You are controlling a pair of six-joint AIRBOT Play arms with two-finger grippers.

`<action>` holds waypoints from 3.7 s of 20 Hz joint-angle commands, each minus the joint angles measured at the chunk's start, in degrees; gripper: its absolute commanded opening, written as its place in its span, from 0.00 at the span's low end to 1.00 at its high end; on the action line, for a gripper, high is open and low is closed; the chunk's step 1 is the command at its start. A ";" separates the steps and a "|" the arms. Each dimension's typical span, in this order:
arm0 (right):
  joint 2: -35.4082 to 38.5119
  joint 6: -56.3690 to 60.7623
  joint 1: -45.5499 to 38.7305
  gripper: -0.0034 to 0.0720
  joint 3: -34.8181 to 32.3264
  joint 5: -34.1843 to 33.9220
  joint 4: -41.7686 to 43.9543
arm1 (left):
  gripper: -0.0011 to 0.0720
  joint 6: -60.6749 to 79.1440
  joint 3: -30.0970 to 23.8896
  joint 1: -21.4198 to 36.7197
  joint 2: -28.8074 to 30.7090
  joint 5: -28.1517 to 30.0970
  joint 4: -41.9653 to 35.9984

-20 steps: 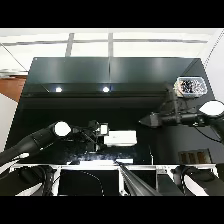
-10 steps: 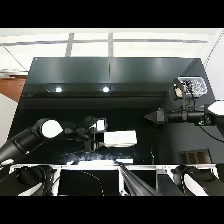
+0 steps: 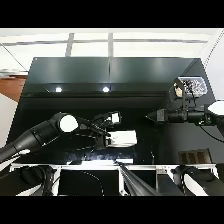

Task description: Fold the box and place the chain.

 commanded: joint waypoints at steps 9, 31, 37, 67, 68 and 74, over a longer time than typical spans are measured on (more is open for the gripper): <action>0.04 0.04 0.00 0.10 0.00 -0.24 -0.76 | 0.98 -4.66 0.57 -3.50 -1.64 3.63 2.54; 0.04 0.04 0.00 0.10 0.00 -0.48 -0.76 | 0.98 -4.72 0.57 -5.62 -4.02 4.94 4.55; 0.04 0.04 0.00 0.10 0.00 -0.90 -0.76 | 0.98 -4.72 0.57 -5.62 -6.91 7.54 4.55; 0.04 0.09 0.00 0.10 0.00 -4.92 1.05 | 0.47 -34.73 53.33 66.18 -38.45 -4.72 24.74; 0.04 0.11 0.00 0.10 0.00 -5.14 1.05 | 0.47 -34.73 55.12 66.12 -40.65 -5.81 24.76; 0.04 0.48 0.00 0.10 0.00 -5.46 1.01 | 0.50 -34.73 59.39 64.50 -46.56 -7.17 24.68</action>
